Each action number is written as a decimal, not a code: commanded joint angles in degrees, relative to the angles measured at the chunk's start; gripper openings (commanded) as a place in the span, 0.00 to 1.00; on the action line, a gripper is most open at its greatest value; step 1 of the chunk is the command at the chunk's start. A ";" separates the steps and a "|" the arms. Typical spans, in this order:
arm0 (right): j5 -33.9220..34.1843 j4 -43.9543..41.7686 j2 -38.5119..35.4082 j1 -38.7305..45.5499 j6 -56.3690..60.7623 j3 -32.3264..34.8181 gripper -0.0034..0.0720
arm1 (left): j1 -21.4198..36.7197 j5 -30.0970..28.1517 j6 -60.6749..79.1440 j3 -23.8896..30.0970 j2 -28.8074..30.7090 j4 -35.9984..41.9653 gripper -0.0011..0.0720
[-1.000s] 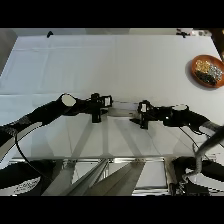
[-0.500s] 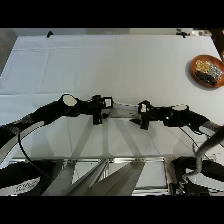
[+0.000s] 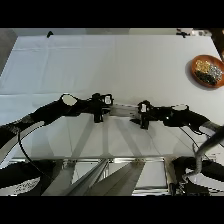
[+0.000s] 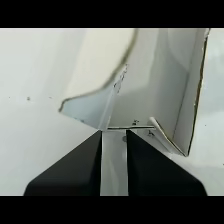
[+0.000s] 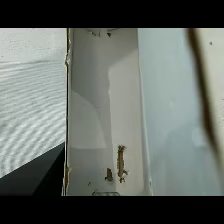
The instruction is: Fold the box and place the chain.
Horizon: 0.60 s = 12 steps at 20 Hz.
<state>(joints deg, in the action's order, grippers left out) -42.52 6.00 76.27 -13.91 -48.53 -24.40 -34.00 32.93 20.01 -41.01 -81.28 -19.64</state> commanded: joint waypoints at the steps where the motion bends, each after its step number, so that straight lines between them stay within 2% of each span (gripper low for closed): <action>1: -0.11 0.00 0.04 -0.07 0.04 0.00 0.59 | -0.04 6.97 3.15 -0.07 -0.04 4.59 0.21; 5: -0.11 0.02 0.04 -0.07 0.02 0.00 0.59 | -0.04 9.09 3.21 -0.07 -0.04 5.70 0.26; 6: -0.11 0.00 0.04 -0.07 0.04 0.00 0.59 | -0.04 9.60 3.65 -0.07 -0.11 5.73 0.40; 7: -0.11 0.02 0.04 -0.07 0.02 0.00 0.59 | -0.04 9.84 4.15 -0.07 -0.22 5.73 0.49; 9: -0.11 0.02 0.04 -0.07 0.04 0.00 0.59 | -0.17 10.03 4.24 -0.04 -0.61 5.70 0.54; 10: -0.11 0.00 0.04 -0.07 0.04 0.00 0.59 | -0.44 10.01 4.24 -0.04 -0.85 5.75 0.63; 12: -0.11 0.02 0.04 -0.07 0.04 0.00 0.59 | -0.83 10.23 4.24 -0.04 -1.40 5.86 0.65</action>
<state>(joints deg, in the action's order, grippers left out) -42.37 5.93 76.27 -13.91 -48.38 -24.40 -34.46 32.95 23.83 -41.04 -82.08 -13.85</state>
